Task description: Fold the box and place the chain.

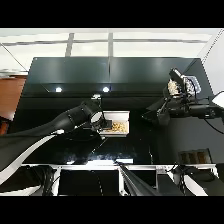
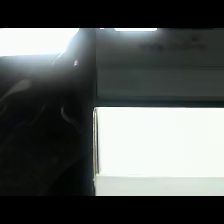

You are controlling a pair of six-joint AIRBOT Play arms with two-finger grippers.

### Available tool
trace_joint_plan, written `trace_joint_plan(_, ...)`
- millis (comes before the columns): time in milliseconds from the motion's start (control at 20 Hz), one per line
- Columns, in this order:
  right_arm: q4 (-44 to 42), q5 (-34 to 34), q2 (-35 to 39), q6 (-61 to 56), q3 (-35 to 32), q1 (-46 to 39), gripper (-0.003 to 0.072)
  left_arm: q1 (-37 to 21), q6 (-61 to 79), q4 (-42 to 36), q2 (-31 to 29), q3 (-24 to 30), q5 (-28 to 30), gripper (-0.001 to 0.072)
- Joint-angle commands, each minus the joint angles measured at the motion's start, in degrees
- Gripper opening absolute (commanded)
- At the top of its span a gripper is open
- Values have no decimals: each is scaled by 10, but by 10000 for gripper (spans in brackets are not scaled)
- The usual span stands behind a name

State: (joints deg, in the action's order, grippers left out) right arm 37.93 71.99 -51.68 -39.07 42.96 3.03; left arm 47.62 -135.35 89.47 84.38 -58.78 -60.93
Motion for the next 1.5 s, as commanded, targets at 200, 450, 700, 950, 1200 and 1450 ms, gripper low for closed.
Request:
trace_joint_plan(200,17,-5,1,-2,0,-15,700,-2,1,-2,29,-23,1,63)
trace_joint_plan(450,18,-6,1,-2,0,-15,700,-13,103,1,7,-70,-89,660)
trace_joint_plan(700,18,-7,1,-2,0,-15,700,-38,304,-12,-89,-73,-152,660)
trace_joint_plan(950,39,-6,1,-4,-1,-15,700,-153,582,-119,-170,-49,-177,660)
trace_joint_plan(1200,59,-8,1,-17,-1,-15,700,-340,917,-380,-180,23,-132,659)
trace_joint_plan(1450,59,-29,1,-21,-1,-15,700,-340,1337,-438,-167,162,-19,659)
